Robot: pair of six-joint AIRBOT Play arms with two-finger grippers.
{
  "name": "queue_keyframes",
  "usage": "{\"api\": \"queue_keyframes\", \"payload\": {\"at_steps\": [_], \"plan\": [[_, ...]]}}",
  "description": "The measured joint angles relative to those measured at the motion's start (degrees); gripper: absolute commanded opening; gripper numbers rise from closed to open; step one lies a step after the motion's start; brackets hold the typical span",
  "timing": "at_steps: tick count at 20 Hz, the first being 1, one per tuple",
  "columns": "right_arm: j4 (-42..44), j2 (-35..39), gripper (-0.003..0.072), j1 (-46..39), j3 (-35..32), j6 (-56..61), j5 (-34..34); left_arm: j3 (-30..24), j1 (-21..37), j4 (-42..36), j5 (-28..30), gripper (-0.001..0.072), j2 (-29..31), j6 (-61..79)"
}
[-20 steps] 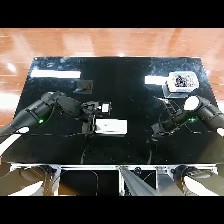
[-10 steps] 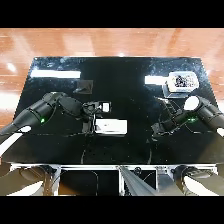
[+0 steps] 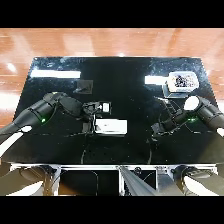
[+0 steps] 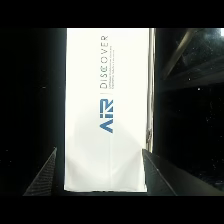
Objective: Fold the box and place the chain.
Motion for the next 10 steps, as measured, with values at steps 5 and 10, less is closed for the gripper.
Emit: {"api": "queue_keyframes", "payload": {"at_steps": [5, 10], "plan": [[0.0, 0.0, 0.0256, 0.0, 0.0, 0.0, 0.0, 0.0, 0.0, 0.0, 0.1, 0.0625, -0.1, -0.3], [0.0, 0.0, 0.0256, 0.0, 0.0, 0.0, 0.0, 0.0, 0.0, -0.2, 0.2, 0.0625, -0.8, -0.5]]}}
